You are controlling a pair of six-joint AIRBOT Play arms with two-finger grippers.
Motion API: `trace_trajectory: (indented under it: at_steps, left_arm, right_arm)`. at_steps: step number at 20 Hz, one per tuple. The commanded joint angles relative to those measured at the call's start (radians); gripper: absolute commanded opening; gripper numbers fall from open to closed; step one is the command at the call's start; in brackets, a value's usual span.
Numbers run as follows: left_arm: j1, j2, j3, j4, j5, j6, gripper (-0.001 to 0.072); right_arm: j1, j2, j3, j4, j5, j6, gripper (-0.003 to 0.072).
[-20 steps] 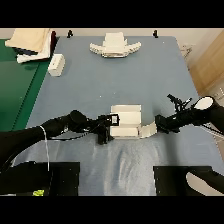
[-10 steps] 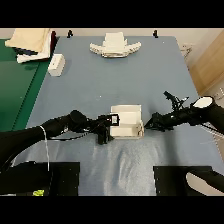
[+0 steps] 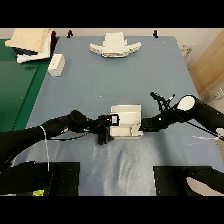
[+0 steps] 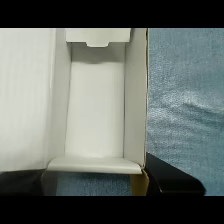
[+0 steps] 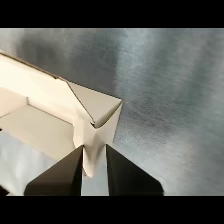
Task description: Fold the box.
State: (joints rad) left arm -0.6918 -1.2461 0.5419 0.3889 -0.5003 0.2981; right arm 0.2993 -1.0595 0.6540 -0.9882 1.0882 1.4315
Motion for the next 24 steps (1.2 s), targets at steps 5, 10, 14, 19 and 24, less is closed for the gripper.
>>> trace_trajectory:
  at_steps: [5,10,14,19,24]
  left_arm:
    - [0.000,0.000,0.000,0.000,0.000,0.000,0.0527]
    - [0.000,-0.001,0.000,0.000,0.000,0.000,0.0527]
    - [0.000,0.000,0.000,0.000,0.000,0.000,0.0527]
    - [0.000,0.000,0.000,0.000,0.000,0.000,0.0527]
    - [0.000,-0.001,0.000,0.000,0.000,0.000,0.0527]
  right_arm:
    - [0.253,-0.002,0.098,-0.385,-0.032,0.471,0.0229]
    - [0.356,-0.080,0.159,-0.499,0.039,0.656,0.0229]
    - [0.402,-0.171,0.221,-0.493,0.060,0.756,0.0366]
    - [0.419,-0.240,0.265,-0.543,0.065,0.878,0.0364]
    - [0.419,-0.263,0.265,-0.635,0.119,0.915,0.0238]
